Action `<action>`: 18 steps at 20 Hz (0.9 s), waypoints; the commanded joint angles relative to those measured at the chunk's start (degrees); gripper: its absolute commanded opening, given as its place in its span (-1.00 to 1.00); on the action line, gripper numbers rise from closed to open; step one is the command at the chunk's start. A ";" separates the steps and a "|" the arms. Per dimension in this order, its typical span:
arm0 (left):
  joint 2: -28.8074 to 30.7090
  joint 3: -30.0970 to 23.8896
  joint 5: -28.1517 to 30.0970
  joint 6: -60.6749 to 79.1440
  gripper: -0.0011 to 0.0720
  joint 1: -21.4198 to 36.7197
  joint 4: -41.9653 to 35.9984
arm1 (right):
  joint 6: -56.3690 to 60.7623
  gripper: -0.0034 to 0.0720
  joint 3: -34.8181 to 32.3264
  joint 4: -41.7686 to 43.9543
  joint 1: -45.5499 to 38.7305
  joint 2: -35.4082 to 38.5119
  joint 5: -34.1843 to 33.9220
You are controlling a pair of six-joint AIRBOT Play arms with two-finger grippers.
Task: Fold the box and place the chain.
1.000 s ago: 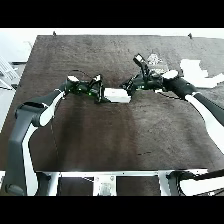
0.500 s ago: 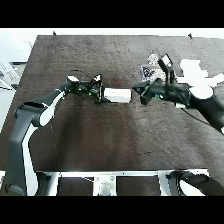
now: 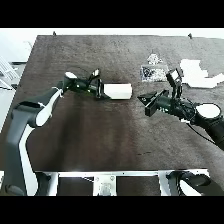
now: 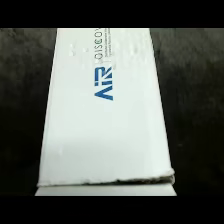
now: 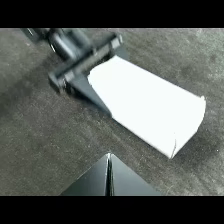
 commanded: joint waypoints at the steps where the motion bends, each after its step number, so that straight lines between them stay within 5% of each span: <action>1: 6.80 0.07 -0.35 -5.29 -0.93 2.64 -0.55 | 0.70 -0.89 -0.46 0.00 0.00 0.42 -0.11; 5: 19.50 0.02 4.72 -11.63 -0.93 12.22 -0.09 | 1.40 -0.89 -0.46 0.04 0.00 0.42 -0.13; 8: 26.40 0.02 15.54 -20.31 -0.93 22.10 4.20 | 1.84 -0.89 -0.46 0.07 0.00 0.39 -0.63; 12: 27.74 -1.33 27.28 -35.21 -0.92 34.49 12.22 | 2.84 -0.89 -0.46 0.09 0.00 0.31 -2.25; 18: 27.71 -16.72 46.99 -35.50 -0.92 40.22 12.09 | 2.86 -0.89 -0.46 0.94 0.02 -0.63 -6.95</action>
